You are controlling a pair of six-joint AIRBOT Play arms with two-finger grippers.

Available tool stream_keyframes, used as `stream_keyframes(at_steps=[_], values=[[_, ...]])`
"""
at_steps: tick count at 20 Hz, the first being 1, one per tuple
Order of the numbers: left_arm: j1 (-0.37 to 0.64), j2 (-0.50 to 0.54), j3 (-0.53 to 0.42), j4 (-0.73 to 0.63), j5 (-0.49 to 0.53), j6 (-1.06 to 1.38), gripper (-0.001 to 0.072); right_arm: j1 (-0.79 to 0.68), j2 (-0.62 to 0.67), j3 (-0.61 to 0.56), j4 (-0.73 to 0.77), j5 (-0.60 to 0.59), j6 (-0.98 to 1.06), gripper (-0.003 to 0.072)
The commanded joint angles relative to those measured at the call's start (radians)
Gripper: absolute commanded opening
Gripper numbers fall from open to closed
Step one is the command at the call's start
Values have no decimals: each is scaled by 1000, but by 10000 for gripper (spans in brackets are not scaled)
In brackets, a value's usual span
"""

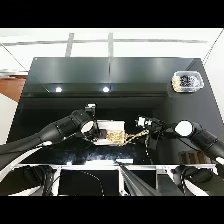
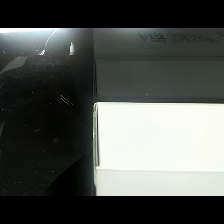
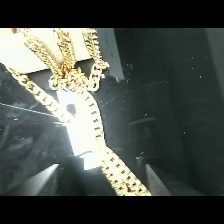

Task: Fold the box and place the chain.

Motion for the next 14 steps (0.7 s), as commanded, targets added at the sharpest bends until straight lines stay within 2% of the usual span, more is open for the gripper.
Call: stream_keyframes(at_steps=[1,9,14], values=[[0,-1,0,0,-1,0,32,28,-18,-19,7,-80,-26,542],[0,-1,0,0,0,0,32,102,-69,-19,10,-185,-23,540],[0,-1,0,0,-1,0,32,103,-90,-20,9,-172,-21,527]])
